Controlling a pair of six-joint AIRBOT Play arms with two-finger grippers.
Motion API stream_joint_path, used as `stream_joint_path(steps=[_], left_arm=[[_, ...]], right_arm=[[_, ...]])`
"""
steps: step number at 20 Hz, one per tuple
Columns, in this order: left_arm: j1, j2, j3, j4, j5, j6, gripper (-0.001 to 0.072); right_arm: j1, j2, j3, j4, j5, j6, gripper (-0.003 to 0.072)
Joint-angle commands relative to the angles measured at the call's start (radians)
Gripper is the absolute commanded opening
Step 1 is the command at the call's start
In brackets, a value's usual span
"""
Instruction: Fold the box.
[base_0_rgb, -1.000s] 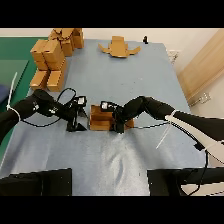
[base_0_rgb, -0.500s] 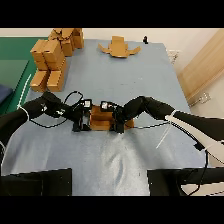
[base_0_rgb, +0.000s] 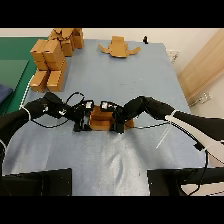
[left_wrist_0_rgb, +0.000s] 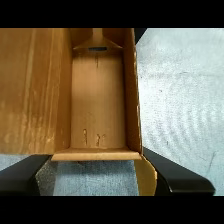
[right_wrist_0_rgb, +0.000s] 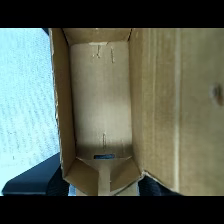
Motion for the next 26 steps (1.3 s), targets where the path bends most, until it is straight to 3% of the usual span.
stream_joint_path(steps=[1,6,7,8,9,13,15,16,18,21,22,23,26], left_arm=[[0.000,0.000,0.000,0.005,0.012,-0.003,0.0690],[-0.012,0.000,0.000,0.004,0.027,-0.011,0.0689],[-0.024,0.000,0.000,0.005,0.038,-0.026,0.0625],[-0.037,0.000,0.000,0.006,0.033,-0.027,0.0452],[-0.051,0.000,0.000,0.014,0.037,-0.024,0.0374],[-0.075,0.000,0.000,0.057,0.058,-0.028,0.0347],[-0.073,0.000,0.000,0.059,0.062,-0.028,0.0148],[-0.073,0.000,0.000,0.058,0.063,-0.028,0.0144],[-0.073,0.000,0.000,0.058,0.063,-0.029,0.0144],[-0.073,0.000,0.000,0.058,0.062,-0.029,0.0143],[-0.073,0.000,0.000,0.058,0.062,-0.029,0.0143],[-0.073,0.000,0.000,0.058,0.062,-0.029,0.0143],[-0.073,0.000,0.000,0.058,0.062,-0.058,0.0143]], right_arm=[[0.000,0.000,0.000,0.000,0.001,0.000,0.0008],[0.000,0.000,0.000,0.000,0.001,0.000,0.0008],[0.000,0.000,0.000,0.000,0.001,0.000,0.0008],[0.000,0.000,0.000,0.000,0.001,0.000,0.0008],[0.000,0.000,0.000,0.000,0.001,0.000,0.0008],[0.000,0.000,0.000,0.000,0.001,0.000,0.0008],[0.000,0.000,0.000,-0.001,0.000,0.000,0.0009],[-0.001,0.001,0.000,-0.003,-0.001,0.009,0.0070],[-0.004,0.002,0.000,-0.021,0.000,0.063,0.0555],[-0.010,0.008,0.000,-0.089,-0.022,0.133,0.0611],[-0.010,0.011,0.000,-0.106,-0.035,0.137,0.0687],[-0.010,0.013,0.000,-0.110,-0.037,0.137,0.0714],[-0.010,0.016,0.000,-0.109,-0.035,0.134,0.0720]])
